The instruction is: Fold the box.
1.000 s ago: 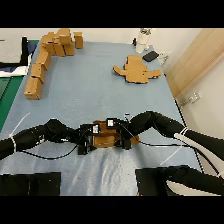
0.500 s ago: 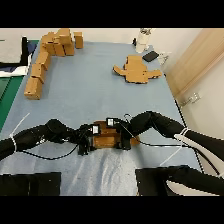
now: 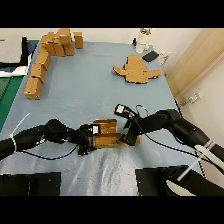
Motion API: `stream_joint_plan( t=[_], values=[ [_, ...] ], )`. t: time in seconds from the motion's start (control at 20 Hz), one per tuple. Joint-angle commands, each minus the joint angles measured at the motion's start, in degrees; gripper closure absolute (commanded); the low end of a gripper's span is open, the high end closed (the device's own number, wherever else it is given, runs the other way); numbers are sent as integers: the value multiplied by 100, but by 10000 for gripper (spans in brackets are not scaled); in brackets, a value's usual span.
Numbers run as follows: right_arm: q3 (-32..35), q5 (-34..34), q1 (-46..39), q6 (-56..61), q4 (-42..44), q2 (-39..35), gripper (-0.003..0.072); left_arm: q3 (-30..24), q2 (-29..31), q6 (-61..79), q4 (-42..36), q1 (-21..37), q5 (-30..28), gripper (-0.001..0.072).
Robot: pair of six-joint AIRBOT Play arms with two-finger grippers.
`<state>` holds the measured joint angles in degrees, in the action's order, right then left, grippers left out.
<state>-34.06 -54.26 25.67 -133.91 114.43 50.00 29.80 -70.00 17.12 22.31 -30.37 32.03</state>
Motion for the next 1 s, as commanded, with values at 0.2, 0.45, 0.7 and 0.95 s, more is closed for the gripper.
stream_joint_plan(
  t=[0.2, 0.45, 0.7, 0.95],
  values=[
    [-13, -83, 90, 3399, 1552, -570, -28, 2, -2, -4, 0, 2, -11, 183],
    [-15, 240, 114, 4660, 1574, -424, 508, 2, -2, -4, 0, 2, -11, 183],
    [-52, 831, 118, 4994, 1904, 24, 548, 2, -2, -4, 0, 2, -13, 183],
    [-219, 1078, 116, 4682, 1910, 1051, 548, 2, -2, -4, 0, 2, -11, 183]
  ],
)
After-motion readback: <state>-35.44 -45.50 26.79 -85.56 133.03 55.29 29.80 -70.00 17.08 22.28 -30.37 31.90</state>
